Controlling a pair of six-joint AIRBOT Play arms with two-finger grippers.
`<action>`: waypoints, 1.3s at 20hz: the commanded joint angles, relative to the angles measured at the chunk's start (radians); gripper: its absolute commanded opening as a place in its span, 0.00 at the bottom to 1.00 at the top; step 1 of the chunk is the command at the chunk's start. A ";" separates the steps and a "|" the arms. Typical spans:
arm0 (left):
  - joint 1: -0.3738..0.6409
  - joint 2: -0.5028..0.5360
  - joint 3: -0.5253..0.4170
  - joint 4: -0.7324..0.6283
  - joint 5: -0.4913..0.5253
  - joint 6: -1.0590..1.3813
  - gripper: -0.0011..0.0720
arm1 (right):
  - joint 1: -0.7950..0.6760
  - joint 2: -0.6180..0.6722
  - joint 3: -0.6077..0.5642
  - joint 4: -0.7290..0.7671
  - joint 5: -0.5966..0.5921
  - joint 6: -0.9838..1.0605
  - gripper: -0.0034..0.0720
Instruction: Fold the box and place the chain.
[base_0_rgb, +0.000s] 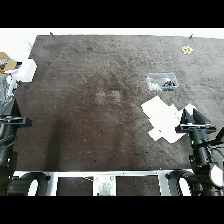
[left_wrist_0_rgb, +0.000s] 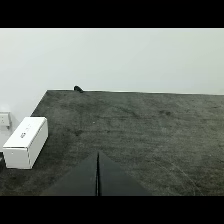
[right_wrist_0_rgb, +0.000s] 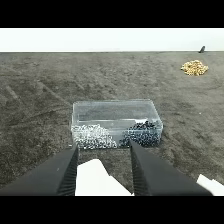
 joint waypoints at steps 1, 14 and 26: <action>0.001 0.000 0.001 0.000 0.000 0.000 0.03 | 0.000 0.001 0.000 0.000 0.002 0.000 0.53; 0.001 0.000 0.001 0.000 0.000 0.000 0.03 | -0.002 -0.444 0.415 -0.101 -0.006 0.043 0.53; 0.001 0.000 0.001 0.001 0.000 0.000 0.03 | -0.619 -1.512 1.382 -0.856 1.339 0.830 0.66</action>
